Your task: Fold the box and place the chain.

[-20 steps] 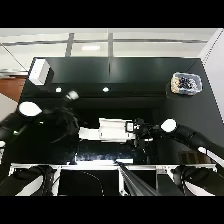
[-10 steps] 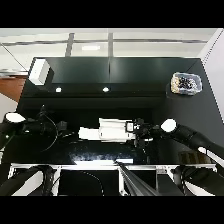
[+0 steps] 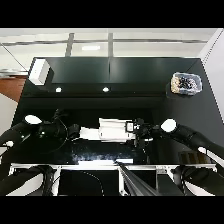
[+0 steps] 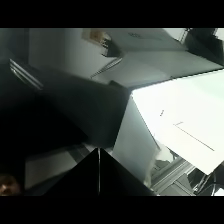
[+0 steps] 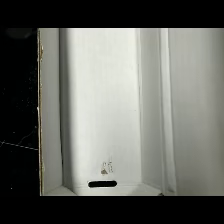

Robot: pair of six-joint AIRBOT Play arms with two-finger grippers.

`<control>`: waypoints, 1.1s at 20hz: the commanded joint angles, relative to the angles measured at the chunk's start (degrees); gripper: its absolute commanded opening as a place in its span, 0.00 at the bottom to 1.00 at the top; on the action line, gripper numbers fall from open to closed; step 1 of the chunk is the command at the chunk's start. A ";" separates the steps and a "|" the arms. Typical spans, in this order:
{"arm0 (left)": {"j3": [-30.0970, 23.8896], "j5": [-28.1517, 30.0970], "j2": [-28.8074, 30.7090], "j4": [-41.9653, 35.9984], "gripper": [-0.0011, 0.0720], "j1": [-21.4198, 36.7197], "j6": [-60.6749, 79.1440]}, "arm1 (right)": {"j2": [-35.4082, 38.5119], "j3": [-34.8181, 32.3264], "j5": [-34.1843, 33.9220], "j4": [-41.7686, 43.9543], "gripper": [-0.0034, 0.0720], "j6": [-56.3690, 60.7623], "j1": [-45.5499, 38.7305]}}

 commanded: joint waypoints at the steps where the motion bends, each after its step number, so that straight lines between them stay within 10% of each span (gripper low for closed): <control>1: -0.09 1.57 -0.59 -2.82 0.05 -2.38 3.76 | 0.04 0.00 0.02 -0.02 0.68 0.00 0.00; 6: 1.55 -2.16 -0.57 -5.95 0.10 -2.25 8.00 | 0.04 0.00 0.02 -0.02 0.68 0.00 0.00; 10: 5.33 -5.90 -0.57 -5.31 0.98 -2.25 7.98 | 0.04 0.00 0.02 0.00 0.68 0.00 0.00; 15: 10.43 -8.92 -0.44 -2.23 0.95 -5.27 4.17 | 0.04 0.00 0.02 0.00 0.68 0.00 0.00; 22: 13.73 0.94 -0.44 8.00 0.95 -19.47 -8.90 | 0.04 0.00 0.02 0.00 0.68 0.00 0.00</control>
